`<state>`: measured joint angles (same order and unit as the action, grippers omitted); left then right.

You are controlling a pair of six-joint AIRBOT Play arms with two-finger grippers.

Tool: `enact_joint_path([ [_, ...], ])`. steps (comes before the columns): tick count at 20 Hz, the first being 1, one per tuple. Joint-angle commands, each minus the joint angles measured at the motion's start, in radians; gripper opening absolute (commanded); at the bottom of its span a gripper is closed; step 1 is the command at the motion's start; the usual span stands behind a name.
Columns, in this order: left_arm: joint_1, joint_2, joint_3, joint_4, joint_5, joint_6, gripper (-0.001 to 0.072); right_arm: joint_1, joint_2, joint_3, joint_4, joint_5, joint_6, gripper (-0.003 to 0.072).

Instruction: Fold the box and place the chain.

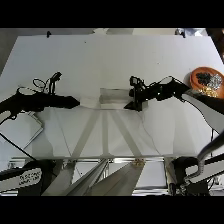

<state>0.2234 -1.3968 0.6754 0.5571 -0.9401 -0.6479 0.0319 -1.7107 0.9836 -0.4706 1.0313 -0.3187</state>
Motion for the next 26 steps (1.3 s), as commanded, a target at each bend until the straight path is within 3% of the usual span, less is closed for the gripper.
enact_joint_path([
  [1,-0.005,0.001,0.0,-0.005,-0.035,0.0,-0.0002,-0.001,0.001,0.001,0.0,0.0,0.0,0.045],
  [6,-0.008,0.003,0.0,-0.144,-0.087,0.088,-0.0001,-0.001,0.001,0.001,0.0,0.0,0.0,0.045],
  [11,-0.045,0.0,0.0,-0.039,0.033,0.051,-0.0001,-0.001,0.001,0.001,0.0,0.0,0.0,0.045],
  [17,-0.077,-0.02,0.0,-0.075,0.014,0.054,0.0,-0.001,0.001,0.001,0.0,0.0,0.0,0.045],
  [22,-0.128,-0.039,0.0,-0.074,0.077,0.056,0.0,-0.001,0.001,0.001,0.0,0.0,0.0,0.045],
  [26,-0.132,-0.039,0.0,-0.131,0.069,0.067,0.0,-0.001,0.001,0.001,0.0,0.0,0.0,0.045],
])
